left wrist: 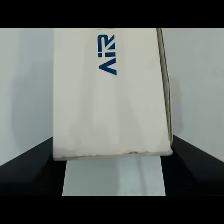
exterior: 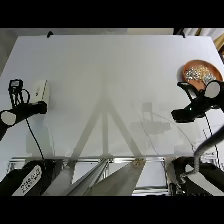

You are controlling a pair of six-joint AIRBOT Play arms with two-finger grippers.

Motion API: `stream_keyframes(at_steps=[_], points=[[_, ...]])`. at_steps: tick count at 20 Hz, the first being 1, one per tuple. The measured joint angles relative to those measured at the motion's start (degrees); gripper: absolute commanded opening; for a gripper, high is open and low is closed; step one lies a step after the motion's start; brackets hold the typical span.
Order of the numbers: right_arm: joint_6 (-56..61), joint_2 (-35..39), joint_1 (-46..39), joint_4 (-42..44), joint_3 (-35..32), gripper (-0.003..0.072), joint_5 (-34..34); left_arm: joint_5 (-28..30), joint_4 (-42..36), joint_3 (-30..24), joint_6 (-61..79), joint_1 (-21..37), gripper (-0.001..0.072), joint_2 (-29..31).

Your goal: Fold the box and place the chain.

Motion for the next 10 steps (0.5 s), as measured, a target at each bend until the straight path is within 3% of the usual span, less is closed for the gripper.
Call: stream_keyframes(at_steps=[2, 4, 7, 10], points=[[0.0, 0.0, 0.0, 0.0, 0.0, 0.0015, 0.0, 0.7, 1.0, -0.5, -0.5, -0.9, 0.0631, -0.1], [0.0, 0.0, 0.0, 0.0, 0.0, 0.0015, 0.0, 0.8, 1.4, -0.8, -0.7, -1.4, 0.0704, -0.2], [0.0, 0.0, 0.0, 0.0, 0.0, 0.0015, 0.0, 0.7, 2.1, -1.0, -0.9, -1.9, 0.0700, 0.4], [0.0, 0.0, 0.0, 0.0, 0.0, 0.0015, 0.0, 0.5, 2.4, -1.0, -1.0, -2.1, 0.0695, 4.7]])
